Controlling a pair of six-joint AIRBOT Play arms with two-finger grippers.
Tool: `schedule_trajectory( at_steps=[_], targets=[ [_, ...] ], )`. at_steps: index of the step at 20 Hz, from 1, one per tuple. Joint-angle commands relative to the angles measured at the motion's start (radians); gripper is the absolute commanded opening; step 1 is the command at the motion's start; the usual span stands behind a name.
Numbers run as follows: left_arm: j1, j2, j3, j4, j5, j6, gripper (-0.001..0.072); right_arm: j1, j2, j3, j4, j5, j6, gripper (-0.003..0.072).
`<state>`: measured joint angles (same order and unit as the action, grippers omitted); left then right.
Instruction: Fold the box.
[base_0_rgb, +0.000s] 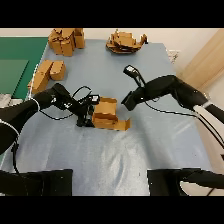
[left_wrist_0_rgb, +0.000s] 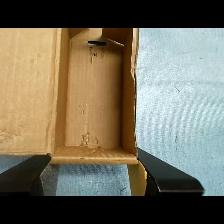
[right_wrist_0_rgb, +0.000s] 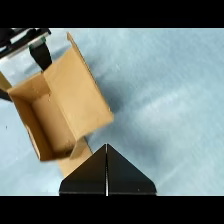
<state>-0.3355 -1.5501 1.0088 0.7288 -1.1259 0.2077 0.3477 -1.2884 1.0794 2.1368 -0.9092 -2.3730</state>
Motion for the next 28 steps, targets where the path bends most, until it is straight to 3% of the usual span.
schedule_trajectory(
  at_steps=[1, 6, 7, 8, 9, 11, 12, 13, 15, 17, 28],
  targets=[
    [0.001, 0.001, 0.001, 0.007, 0.001, 0.001, 0.0284, -0.026, 0.122, -0.104, -0.078, -0.041, -0.002, 0.0004],
    [0.001, 0.0, 0.001, 0.008, 0.001, 0.001, 0.0284, 0.003, 0.111, -0.195, -0.067, -0.116, -0.235, 0.0027],
    [0.0, 0.0, 0.001, 0.008, 0.002, 0.001, 0.0284, 0.018, 0.096, -0.195, -0.06, -0.096, -0.29, 0.0171],
    [0.001, 0.0, 0.001, 0.008, 0.001, 0.001, 0.0284, 0.038, 0.081, -0.195, -0.06, -0.052, -0.311, 0.0362],
    [0.0, 0.0, 0.001, 0.008, 0.001, 0.001, 0.0284, 0.056, 0.069, -0.195, -0.06, -0.005, -0.319, 0.0386],
    [0.001, 0.0, 0.001, 0.008, 0.001, 0.001, 0.0284, 0.099, 0.055, -0.195, -0.052, 0.063, -0.346, 0.0381],
    [0.001, 0.0, 0.001, 0.008, 0.001, 0.001, 0.0284, 0.126, 0.053, -0.196, -0.054, 0.076, -0.37, 0.0329],
    [0.0, 0.0, 0.001, 0.008, 0.002, 0.001, 0.0284, 0.147, 0.049, -0.196, -0.054, 0.08, -0.383, 0.0224],
    [0.0, 0.0, 0.001, 0.008, 0.001, 0.001, 0.0284, 0.164, 0.033, -0.196, -0.055, 0.082, -0.385, 0.0195],
    [0.0, 0.0, 0.001, 0.008, 0.001, 0.001, 0.0284, 0.164, 0.006, -0.196, -0.054, 0.081, -0.385, 0.0095],
    [0.0, 0.0, 0.001, 0.008, 0.001, 0.001, 0.0284, 0.166, -0.042, -0.193, 0.022, 0.18, -0.423, 0.0094]
  ],
)
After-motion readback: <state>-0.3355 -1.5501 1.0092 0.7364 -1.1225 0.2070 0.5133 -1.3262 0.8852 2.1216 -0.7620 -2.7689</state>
